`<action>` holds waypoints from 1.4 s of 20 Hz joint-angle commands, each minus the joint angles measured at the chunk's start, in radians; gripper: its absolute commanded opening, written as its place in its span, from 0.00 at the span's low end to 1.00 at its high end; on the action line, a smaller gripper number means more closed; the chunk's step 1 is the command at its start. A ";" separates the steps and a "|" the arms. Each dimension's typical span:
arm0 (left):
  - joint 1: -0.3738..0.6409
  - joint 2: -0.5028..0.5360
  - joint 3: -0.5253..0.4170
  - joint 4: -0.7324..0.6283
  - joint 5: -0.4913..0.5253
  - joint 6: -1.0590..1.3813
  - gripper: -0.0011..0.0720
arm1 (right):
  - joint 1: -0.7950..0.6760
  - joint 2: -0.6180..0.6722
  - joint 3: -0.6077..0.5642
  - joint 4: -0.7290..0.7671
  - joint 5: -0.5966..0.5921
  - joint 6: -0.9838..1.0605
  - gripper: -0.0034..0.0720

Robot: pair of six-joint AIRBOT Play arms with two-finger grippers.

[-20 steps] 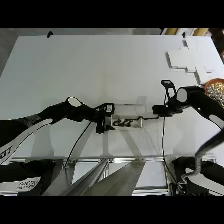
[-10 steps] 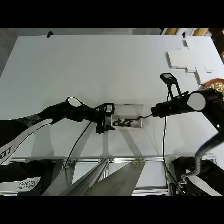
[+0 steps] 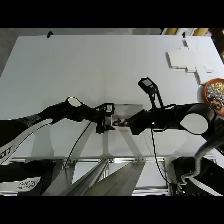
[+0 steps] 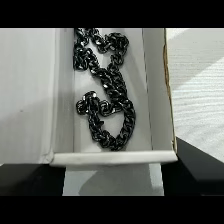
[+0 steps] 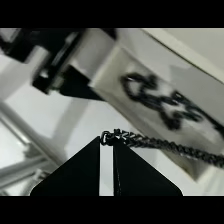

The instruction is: Fold the box and place the chain.

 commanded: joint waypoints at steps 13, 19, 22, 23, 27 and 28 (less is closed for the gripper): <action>0.000 0.000 0.000 0.000 0.000 0.000 0.06 | 0.087 -0.146 0.010 -0.008 -0.200 0.002 0.23; 0.000 0.000 0.000 0.000 0.000 0.000 0.06 | -0.220 -0.145 0.119 -0.019 0.104 -0.110 0.28; 0.000 0.000 0.000 0.000 0.000 0.000 0.06 | -0.373 -0.149 0.119 -0.175 0.148 -0.097 0.06; 0.000 0.000 0.000 0.000 0.000 0.000 0.06 | -0.413 -0.150 0.118 -0.236 0.162 -0.080 0.06; 0.000 0.000 0.000 0.000 0.000 0.000 0.06 | -0.529 -0.175 0.092 -0.319 0.200 -0.039 0.06; 0.000 0.000 0.000 0.000 0.000 0.000 0.06 | -0.541 -0.178 0.072 -0.319 0.196 -0.036 0.06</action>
